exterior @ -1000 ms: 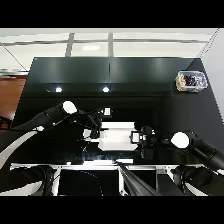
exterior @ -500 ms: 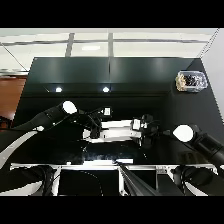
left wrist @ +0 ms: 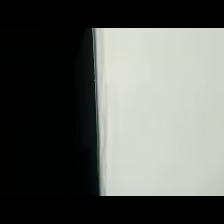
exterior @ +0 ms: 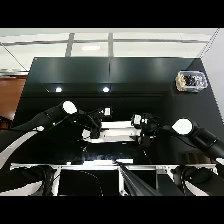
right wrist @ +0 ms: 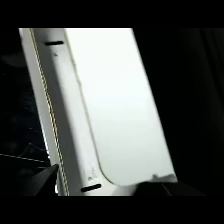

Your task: Fold the box and place the chain.

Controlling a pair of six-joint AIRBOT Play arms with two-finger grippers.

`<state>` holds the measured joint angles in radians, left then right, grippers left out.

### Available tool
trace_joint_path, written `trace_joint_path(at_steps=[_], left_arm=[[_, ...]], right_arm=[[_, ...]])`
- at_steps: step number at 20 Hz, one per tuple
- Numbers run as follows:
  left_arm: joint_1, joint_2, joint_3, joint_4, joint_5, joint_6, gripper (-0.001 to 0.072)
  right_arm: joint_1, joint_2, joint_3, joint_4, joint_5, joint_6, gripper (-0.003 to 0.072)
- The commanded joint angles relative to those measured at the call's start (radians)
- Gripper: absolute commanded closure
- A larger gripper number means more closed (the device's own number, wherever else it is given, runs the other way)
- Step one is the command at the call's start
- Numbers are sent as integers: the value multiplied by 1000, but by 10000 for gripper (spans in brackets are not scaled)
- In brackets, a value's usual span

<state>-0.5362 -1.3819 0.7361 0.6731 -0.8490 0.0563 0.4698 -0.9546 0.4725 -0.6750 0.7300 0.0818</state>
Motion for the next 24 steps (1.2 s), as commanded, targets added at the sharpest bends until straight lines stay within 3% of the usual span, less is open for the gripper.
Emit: trace_joint_path(at_steps=[1,8,24], left_arm=[[0,0,0,0,0,0,683],[0,0,0,0,0,0,683],[0,0,0,-1,1,0,683]], right_arm=[[-2,-32,-24,59,34,-102,36],[-2,-81,-85,151,-38,-276,37],[-2,-143,-90,143,-59,-286,44]])
